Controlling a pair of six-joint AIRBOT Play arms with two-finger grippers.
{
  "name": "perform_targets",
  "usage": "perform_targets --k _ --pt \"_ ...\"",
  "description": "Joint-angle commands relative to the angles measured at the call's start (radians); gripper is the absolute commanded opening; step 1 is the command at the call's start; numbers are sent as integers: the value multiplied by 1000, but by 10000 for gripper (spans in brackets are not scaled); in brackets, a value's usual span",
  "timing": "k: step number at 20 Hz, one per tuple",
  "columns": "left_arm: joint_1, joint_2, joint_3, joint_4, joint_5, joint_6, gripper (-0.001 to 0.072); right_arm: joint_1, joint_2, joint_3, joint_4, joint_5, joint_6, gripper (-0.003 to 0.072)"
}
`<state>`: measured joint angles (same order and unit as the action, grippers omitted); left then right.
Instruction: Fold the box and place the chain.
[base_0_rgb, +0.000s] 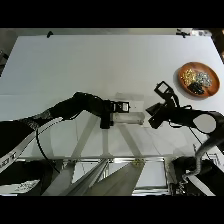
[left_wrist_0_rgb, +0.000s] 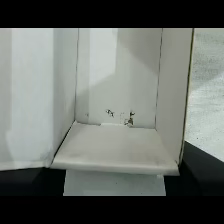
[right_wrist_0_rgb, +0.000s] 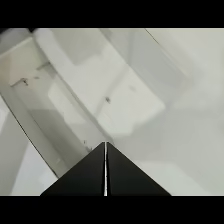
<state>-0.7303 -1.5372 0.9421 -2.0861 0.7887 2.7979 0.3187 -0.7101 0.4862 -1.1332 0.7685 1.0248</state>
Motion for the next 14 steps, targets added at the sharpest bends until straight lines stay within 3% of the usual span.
perform_targets --k 1,4,8,14 --pt "-1 0 1 0 0 -1 353 -41 45 0 -256 210 552 7" --pt "-1 1 1 0 0 -1 353 -187 45 0 -241 334 552 7" --pt "-1 1 1 0 0 -1 353 -373 22 0 -169 376 489 7" --pt "-1 0 1 0 0 -1 353 -400 -201 -3 -118 329 409 9"
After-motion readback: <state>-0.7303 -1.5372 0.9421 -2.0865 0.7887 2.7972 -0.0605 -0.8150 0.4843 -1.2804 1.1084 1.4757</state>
